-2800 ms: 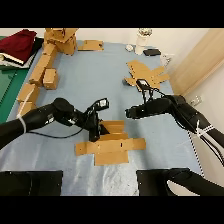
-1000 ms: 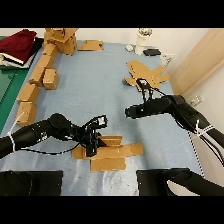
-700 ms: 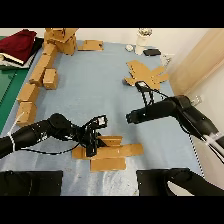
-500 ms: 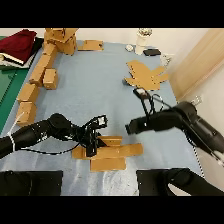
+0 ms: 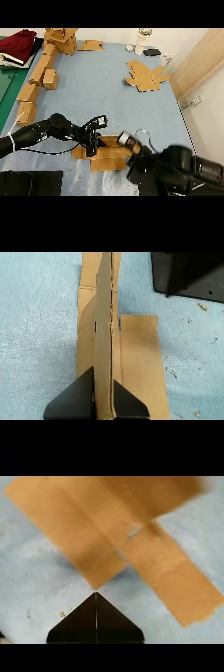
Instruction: Fold the box.
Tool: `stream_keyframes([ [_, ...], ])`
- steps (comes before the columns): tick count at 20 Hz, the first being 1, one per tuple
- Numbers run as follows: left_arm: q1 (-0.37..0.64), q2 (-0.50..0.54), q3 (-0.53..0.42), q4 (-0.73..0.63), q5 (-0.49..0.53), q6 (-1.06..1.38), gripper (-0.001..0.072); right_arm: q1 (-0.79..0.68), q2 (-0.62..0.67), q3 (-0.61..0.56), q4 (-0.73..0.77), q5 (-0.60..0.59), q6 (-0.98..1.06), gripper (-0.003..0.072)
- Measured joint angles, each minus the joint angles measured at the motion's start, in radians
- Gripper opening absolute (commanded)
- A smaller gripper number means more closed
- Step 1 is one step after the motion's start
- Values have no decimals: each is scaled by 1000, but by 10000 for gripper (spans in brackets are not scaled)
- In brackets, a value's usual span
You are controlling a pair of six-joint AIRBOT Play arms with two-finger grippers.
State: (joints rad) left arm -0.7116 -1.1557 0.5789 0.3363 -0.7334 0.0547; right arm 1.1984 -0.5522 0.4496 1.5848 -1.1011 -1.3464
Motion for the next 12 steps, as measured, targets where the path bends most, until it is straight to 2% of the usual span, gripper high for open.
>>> stream_keyframes([
  [1,0,0,0,0,0,0,13,79,6,-24,-34,25,1,221],
  [2,0,0,0,0,0,0,13,157,6,-48,-77,50,1,473],
  [3,0,0,0,0,0,0,14,219,-2,-64,-121,74,1,502],
  [6,0,0,0,0,0,0,13,344,-51,-93,-240,134,1,502],
  [12,0,0,0,0,0,0,13,410,-174,-108,-438,193,49,502],
])
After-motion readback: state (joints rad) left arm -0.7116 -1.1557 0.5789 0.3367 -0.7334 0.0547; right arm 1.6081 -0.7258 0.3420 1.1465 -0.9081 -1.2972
